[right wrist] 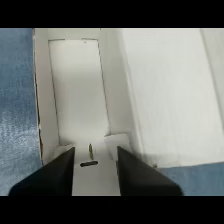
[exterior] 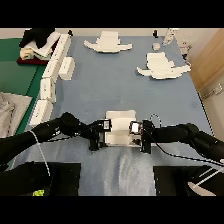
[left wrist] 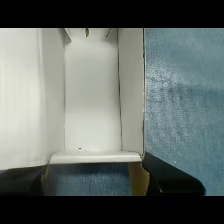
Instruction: Fold the box.
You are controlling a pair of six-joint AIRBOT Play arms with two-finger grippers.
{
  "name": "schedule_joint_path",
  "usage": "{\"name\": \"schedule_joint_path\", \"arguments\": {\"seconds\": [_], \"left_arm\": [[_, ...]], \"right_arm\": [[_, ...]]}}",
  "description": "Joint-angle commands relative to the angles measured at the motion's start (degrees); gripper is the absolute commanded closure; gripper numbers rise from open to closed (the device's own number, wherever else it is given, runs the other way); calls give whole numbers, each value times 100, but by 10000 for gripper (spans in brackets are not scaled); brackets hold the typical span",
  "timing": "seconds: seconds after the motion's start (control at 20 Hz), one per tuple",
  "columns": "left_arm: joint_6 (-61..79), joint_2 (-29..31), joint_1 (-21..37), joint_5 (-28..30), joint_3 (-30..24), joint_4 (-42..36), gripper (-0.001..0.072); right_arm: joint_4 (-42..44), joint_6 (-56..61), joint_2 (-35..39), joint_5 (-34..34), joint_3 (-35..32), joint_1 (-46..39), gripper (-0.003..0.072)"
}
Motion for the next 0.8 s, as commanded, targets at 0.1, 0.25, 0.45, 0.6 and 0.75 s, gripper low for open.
{"name": "schedule_joint_path", "arguments": {"seconds": [0.1, 0.25, 0.45, 0.6, 0.75], "left_arm": [[2, 4, 2, 0, 2, 2, 203], [2, 4, 2, 0, 2, 2, 203], [2, 4, 2, 0, 2, 2, 203], [2, 4, 2, 2, 2, 2, 203], [2, 4, 2, 2, 2, 2, 202]], "right_arm": [[-2076, 3268, 457, -1193, 317, 2, 682], [-3495, 5643, 824, -1893, 603, -4, 684], [-5259, 9101, 981, -2660, 675, -839, 687], [-3700, 8872, 601, -2767, 649, -2514, 686], [-1620, 7344, 15, -2824, 496, -3783, 686]]}}
